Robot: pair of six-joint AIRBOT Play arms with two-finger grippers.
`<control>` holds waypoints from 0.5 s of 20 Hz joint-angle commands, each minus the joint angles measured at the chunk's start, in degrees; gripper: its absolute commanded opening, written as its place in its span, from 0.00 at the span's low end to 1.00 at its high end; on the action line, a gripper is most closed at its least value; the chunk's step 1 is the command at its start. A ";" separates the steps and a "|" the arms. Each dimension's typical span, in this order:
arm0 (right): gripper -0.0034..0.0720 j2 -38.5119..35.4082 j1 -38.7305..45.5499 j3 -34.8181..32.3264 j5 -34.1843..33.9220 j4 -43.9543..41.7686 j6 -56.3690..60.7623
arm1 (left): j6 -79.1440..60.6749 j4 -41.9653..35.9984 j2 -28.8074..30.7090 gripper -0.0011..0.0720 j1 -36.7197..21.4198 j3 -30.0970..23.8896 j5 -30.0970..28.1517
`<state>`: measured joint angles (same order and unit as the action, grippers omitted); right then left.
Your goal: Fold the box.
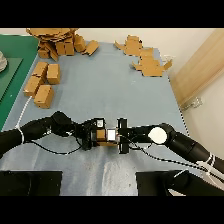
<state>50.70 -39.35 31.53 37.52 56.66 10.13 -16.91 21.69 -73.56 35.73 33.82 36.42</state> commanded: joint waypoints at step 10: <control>0.25 1.14 -3.63 -1.60 1.77 1.01 7.10 | -0.02 0.00 -0.02 0.49 0.00 0.04 0.02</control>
<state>51.42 -42.65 30.59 38.74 57.49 15.97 -16.99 21.74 -73.56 35.73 33.80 36.56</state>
